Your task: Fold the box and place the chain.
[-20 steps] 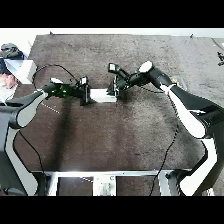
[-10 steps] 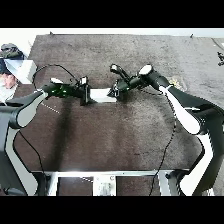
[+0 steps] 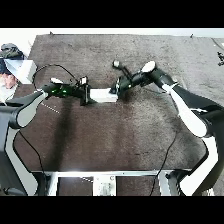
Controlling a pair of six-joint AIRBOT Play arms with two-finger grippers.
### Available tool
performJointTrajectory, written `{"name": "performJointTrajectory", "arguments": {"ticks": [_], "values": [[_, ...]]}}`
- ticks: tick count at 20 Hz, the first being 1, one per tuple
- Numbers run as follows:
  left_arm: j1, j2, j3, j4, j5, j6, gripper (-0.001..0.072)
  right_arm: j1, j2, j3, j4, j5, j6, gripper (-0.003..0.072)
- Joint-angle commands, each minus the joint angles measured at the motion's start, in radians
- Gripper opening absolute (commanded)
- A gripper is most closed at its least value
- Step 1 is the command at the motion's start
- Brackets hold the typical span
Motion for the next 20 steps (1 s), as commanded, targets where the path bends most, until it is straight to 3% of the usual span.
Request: {"name": "performJointTrajectory", "arguments": {"ticks": [1,4,6,8,12,14,20], "values": [[0.001,0.0,0.0,0.0,0.001,0.001,0.0205,-0.011,0.126,0.0,0.136,0.054,0.007,-0.0015],[0.001,0.0,0.0,0.0,0.001,0.001,0.0205,-0.024,0.266,-0.035,0.18,0.063,0.051,-0.0016],[0.001,0.0,0.0,0.0,0.002,0.002,0.0205,-0.026,0.401,-0.14,0.181,0.005,0.059,-0.0015],[0.001,0.0,0.0,0.0,0.002,0.002,0.0205,-0.026,0.567,-0.311,0.18,-0.155,0.058,-0.0016],[0.0,0.0,0.0,0.0,0.002,0.001,0.0205,-0.026,0.944,-0.753,0.19,-0.717,0.058,-0.0015],[0.001,0.0,0.0,0.0,0.002,0.002,0.0205,-0.026,1.126,-0.956,0.196,-0.909,0.058,-0.0015],[0.001,0.0,0.0,0.0,0.001,0.001,0.0205,-0.026,1.577,-1.393,0.196,-1.179,0.058,-0.0015]]}}
